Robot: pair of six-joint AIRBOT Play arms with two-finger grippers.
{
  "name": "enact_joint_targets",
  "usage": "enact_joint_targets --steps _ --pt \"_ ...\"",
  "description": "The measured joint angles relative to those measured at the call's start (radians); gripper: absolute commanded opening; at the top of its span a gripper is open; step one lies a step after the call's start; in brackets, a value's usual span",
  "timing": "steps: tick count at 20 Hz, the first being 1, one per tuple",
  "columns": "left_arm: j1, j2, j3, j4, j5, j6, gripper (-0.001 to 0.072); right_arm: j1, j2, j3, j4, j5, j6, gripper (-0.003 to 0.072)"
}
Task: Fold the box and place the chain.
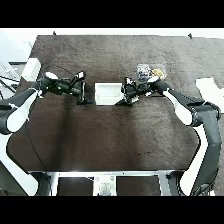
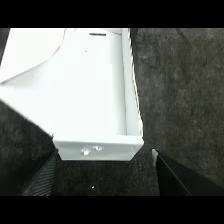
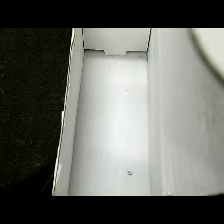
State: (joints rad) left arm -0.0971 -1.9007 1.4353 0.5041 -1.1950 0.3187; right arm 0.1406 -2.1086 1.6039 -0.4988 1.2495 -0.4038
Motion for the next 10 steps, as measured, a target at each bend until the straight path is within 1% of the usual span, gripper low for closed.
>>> enact_joint_targets --steps 10 --pt "-0.016 -0.040 0.000 -0.031 0.037 0.061 0.0720 0.000 0.000 0.000 -0.001 0.000 0.000 0.0482"
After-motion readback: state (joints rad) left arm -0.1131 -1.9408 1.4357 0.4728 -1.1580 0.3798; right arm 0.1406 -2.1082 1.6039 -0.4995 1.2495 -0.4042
